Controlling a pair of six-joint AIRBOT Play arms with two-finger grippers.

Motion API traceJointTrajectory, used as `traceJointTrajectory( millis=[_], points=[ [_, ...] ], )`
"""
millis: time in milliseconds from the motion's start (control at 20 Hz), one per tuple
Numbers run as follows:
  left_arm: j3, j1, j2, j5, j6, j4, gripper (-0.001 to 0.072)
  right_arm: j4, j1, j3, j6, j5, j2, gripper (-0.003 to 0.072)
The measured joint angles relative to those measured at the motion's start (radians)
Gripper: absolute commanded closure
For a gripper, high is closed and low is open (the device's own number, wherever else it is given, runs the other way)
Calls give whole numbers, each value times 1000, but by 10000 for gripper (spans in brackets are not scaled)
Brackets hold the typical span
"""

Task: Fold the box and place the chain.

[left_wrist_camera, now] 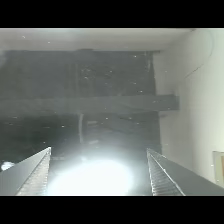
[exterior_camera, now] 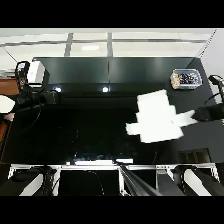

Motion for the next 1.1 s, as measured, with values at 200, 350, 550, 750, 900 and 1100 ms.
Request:
traceJointTrajectory(
  millis=[200, 350, 550, 750, 900, 1100],
  points=[
    [0, -37, -17, -1, 1, -19, 0, 306, 151, -185, 45, -195, 105, 670],
    [0, -88, -68, 0, 13, -49, 1, 478, 324, -359, 58, -436, 134, 669],
    [32, -108, -209, -32, 137, -247, 2, 586, 509, -492, 63, -687, 123, 669],
    [139, -69, -415, -194, 365, -528, 3, 620, 603, -531, 57, -787, 71, 669],
    [240, -61, -555, -310, 483, -628, 5, 629, 630, -539, 39, -816, 37, 669],
    [397, -102, -718, -472, 580, -641, 42, 635, 642, -541, 21, -827, 19, 669]
  ],
)
